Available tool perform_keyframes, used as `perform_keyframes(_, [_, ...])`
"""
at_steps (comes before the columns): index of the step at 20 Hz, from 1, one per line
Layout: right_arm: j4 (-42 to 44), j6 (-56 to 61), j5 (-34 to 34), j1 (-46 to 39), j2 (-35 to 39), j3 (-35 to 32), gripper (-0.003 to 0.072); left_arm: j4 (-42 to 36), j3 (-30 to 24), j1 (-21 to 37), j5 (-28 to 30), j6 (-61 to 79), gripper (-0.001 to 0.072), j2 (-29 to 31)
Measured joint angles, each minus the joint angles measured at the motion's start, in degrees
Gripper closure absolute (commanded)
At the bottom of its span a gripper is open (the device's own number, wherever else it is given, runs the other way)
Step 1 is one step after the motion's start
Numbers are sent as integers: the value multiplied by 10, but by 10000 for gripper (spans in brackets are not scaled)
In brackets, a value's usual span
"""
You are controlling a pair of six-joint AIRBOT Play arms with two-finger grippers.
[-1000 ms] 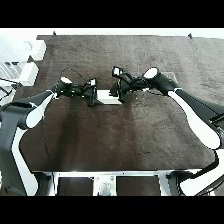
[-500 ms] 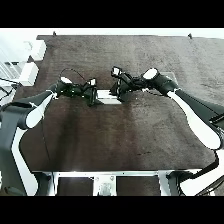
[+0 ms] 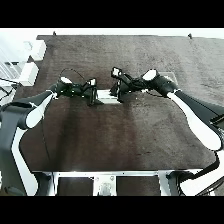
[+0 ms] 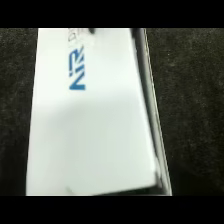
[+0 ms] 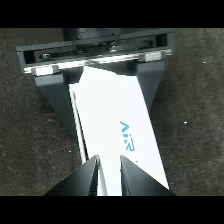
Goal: Fold the box and place the chain.
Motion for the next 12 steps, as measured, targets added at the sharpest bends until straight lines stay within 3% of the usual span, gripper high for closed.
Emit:
perform_keyframes(4, [2, 0, 9, 7, 0, -13, 528, 2, 0, 0, -1, 3, 400, 0])
perform_keyframes(6, [3, 2, 33, 7, 0, -17, 378, 3, 0, -1, -5, 5, 400, 0])
perform_keyframes(12, [22, 1, 82, -10, -3, -21, 379, 3, 0, -2, -8, 3, 400, 0])
